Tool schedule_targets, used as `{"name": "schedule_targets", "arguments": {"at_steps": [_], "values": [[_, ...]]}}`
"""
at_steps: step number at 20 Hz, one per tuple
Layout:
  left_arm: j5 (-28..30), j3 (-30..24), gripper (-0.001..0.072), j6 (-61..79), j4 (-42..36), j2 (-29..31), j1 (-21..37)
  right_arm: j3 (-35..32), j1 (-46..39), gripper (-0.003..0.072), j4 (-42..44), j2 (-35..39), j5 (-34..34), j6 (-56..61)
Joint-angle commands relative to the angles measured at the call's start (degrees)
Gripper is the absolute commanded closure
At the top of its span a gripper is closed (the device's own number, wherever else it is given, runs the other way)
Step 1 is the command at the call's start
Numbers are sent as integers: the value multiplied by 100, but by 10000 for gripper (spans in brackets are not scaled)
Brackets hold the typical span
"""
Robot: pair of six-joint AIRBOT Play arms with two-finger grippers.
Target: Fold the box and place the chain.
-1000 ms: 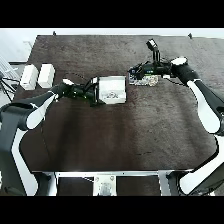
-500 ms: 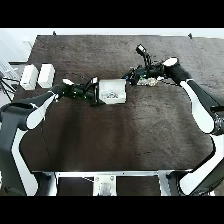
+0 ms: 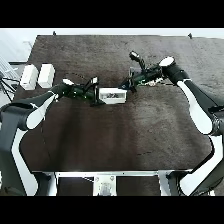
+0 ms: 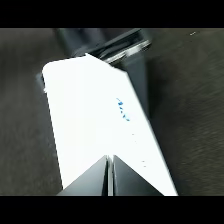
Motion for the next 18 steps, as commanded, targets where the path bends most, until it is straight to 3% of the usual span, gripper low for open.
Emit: {"name": "schedule_targets", "arguments": {"at_steps": [1,2,8,12,18], "values": [[0,-2,244,0,0,4,2,7,170,622,-203,0,-186,-20],[0,-2,244,0,0,4,2,7,199,566,-203,0,-326,-81],[0,-2,243,0,0,4,2,26,387,517,-249,0,-380,-315],[0,-2,244,0,0,4,2,31,483,415,-505,0,-195,-315],[0,-2,244,0,0,4,2,31,481,411,-629,-20,-173,-315]]}}
